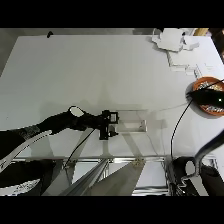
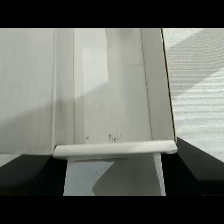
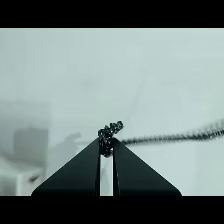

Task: Fold the box and place the chain.

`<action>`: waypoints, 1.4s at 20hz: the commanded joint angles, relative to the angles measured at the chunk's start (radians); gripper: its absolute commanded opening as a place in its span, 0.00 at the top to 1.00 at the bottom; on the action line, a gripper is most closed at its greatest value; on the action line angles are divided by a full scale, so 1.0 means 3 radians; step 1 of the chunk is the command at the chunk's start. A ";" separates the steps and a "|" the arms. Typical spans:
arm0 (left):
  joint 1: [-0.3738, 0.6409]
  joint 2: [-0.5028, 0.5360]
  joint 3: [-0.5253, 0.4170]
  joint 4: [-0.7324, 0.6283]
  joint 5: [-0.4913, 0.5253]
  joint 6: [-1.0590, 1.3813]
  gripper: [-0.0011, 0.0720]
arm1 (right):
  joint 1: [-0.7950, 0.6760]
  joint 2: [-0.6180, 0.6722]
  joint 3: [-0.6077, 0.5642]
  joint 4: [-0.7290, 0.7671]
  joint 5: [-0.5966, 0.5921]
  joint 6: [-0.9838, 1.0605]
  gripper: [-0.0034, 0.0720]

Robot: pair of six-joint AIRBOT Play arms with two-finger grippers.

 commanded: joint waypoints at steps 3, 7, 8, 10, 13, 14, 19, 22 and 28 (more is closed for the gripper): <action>0.0001 0.0003 -0.0001 0.0001 0.0001 0.0001 0.61 | 0.0863 0.0491 0.0001 0.0161 0.0647 -0.0215 0.92; 0.0001 0.0003 -0.0001 0.0001 0.0001 0.0001 0.61 | 0.1396 0.0721 0.0001 0.0280 0.0724 -0.0211 0.92; 0.0001 0.0003 -0.0001 0.0001 0.0001 0.0001 0.61 | 0.1522 0.0734 0.0001 0.0373 0.0721 -0.0211 0.92; 0.0001 0.0003 -0.0001 0.0001 0.0001 0.0001 0.61 | 0.1809 0.0730 0.0000 0.0516 0.0645 -0.0211 0.92; 0.0001 0.0003 -0.0001 0.0001 0.0001 0.0000 0.61 | 0.2239 0.0715 -0.0001 0.0521 0.0300 -0.0214 0.92; 0.0001 0.0003 -0.0001 0.0001 0.0001 0.0001 0.61 | 0.2368 0.0687 -0.0003 0.0521 0.0168 -0.0212 0.92; 0.0001 0.0003 -0.0001 0.0001 0.0001 0.0001 0.61 | 0.2747 0.0243 -0.0004 0.0441 -0.0148 -0.0211 0.92; 0.0001 0.0003 -0.0001 0.0001 0.0001 0.0001 0.61 | 0.2753 -0.0103 -0.0004 0.0381 -0.0373 -0.0257 0.92; 0.0001 0.0003 -0.0001 0.0001 0.0001 0.0001 0.61 | 0.2754 -0.0857 -0.0020 0.0229 -0.0427 -0.0340 0.92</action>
